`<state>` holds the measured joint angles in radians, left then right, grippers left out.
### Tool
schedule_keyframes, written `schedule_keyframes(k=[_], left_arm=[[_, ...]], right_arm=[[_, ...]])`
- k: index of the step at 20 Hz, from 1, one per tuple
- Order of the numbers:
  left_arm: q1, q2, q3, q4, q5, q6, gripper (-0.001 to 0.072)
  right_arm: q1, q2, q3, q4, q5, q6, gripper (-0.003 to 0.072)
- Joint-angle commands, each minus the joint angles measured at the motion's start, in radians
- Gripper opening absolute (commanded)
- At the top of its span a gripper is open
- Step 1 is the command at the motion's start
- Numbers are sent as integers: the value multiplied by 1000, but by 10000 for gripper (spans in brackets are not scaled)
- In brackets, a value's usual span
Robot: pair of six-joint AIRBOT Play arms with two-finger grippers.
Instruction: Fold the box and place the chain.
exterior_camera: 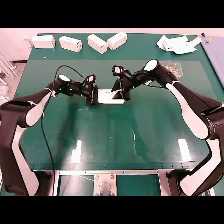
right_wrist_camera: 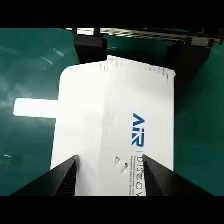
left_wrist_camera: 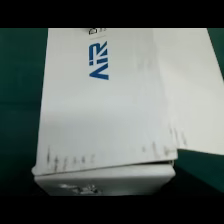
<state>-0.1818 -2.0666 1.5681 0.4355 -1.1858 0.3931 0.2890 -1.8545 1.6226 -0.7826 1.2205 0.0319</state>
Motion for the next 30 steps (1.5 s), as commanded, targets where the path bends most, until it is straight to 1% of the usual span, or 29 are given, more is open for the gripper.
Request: schedule_keyframes(k=[1, 6, 8, 14, 18, 19, 21, 22, 23, 27, 30], left_arm=[[0, 0, 1, 0, 0, 0, 471], [0, 0, 0, 0, 0, 0, 470], [0, 0, 0, 0, 0, 0, 471], [0, 0, 0, 0, 0, 0, 471], [0, 0, 0, 0, 0, 0, 471], [0, 0, 0, 0, 0, 0, 470], [0, 0, 0, 0, 0, 0, 471], [0, 0, 0, 0, 0, 0, 470], [0, 0, 0, 0, 0, 0, 470], [0, 0, 0, 0, 0, 0, 471], [0, 0, 0, 0, 0, 0, 470]], right_arm=[[2, -1, 1, -21, -53, 5, 497], [7, -1, 1, -39, -81, 13, 497], [10, -1, 3, -51, -84, 18, 517], [11, 0, 60, -51, -83, 47, 515], [11, 0, 69, -52, -84, 47, 509], [11, 0, 73, -52, -83, 47, 453], [11, 0, 89, -51, -83, 47, 437], [11, 0, 97, -50, -83, 47, 401], [10, 0, 102, -49, -83, 47, 385], [10, 0, 105, -50, -68, 47, 362], [10, -10, 101, -54, -68, 47, 312]])
